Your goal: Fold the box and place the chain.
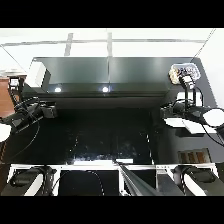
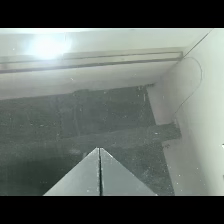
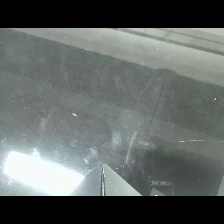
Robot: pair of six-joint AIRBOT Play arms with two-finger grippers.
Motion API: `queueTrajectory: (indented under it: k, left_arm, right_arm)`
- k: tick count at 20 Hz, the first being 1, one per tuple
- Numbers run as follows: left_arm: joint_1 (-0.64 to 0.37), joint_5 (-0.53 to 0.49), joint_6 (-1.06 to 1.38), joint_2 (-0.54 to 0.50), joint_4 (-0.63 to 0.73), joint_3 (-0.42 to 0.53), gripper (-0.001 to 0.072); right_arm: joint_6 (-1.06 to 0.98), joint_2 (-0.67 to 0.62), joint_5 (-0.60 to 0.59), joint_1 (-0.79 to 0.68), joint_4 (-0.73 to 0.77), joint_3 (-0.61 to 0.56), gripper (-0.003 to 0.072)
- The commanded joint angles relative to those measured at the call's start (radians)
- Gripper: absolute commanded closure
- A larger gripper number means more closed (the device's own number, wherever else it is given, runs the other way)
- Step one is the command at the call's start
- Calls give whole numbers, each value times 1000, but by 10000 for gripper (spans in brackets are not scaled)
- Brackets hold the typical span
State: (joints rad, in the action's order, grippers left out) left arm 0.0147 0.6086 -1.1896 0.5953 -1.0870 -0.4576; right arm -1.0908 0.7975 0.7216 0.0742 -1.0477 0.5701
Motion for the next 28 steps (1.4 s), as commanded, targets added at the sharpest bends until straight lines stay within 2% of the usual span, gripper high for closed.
queueTrajectory:
  k: [1, 4, 8, 10, 11, 12, 13, 15, 16, 17, 18, 20, 22, 25, 28]
  left_arm:
    - [0, -3, 0, 0, 5, 1, 682]
    - [0, -35, 1, 1, 60, 1, 682]
    - [0, -82, -3, 1, 60, 1, 682]
    - [0, -42, -2, 4, 51, 1, 682]
    - [4, -35, -3, 16, 56, 1, 590]
    - [20, -36, -3, 33, 60, 1, 163]
    - [39, -32, -2, 46, 56, 0, 0]
    - [70, -36, 1, 70, 37, -2, 0]
    - [73, -33, -11, 91, 37, -8, 0]
    - [72, -24, -54, 120, 20, -22, 1]
    - [72, -5, -123, 154, -53, -45, 1]
    - [72, 110, -311, 238, -255, -128, 1]
    - [71, 200, -416, 310, -352, -217, 1]
    - [73, 182, -415, 367, -332, -303, 10]
    - [73, 108, -415, 377, -315, -322, 10]
  right_arm:
    - [0, 1, -14, 1, 13, 0, 670]
    - [-1, 1, -122, 1, 82, 0, 670]
    - [-1, 1, -127, 1, 233, 0, 670]
    - [-1, 1, -124, 1, 246, 0, 668]
    - [-1, 1, -124, 2, 247, 0, 573]
    - [-1, 1, -128, 3, 247, 0, 170]
    - [-2, 3, -140, 3, 246, 0, -27]
    - [-54, 3, -151, -3, 233, 0, -26]
    - [-194, 3, -156, -25, 193, 0, -25]
    - [-335, 3, -149, -65, 119, 8, -25]
    - [-411, 3, -122, -126, 12, 27, -25]
    - [-423, 6, -51, -278, -153, 87, -26]
    - [-354, 9, -68, -443, -231, 138, -28]
    - [-338, 60, -119, -688, -237, 201, -28]
    - [-337, 232, -1, -905, -215, 329, -28]
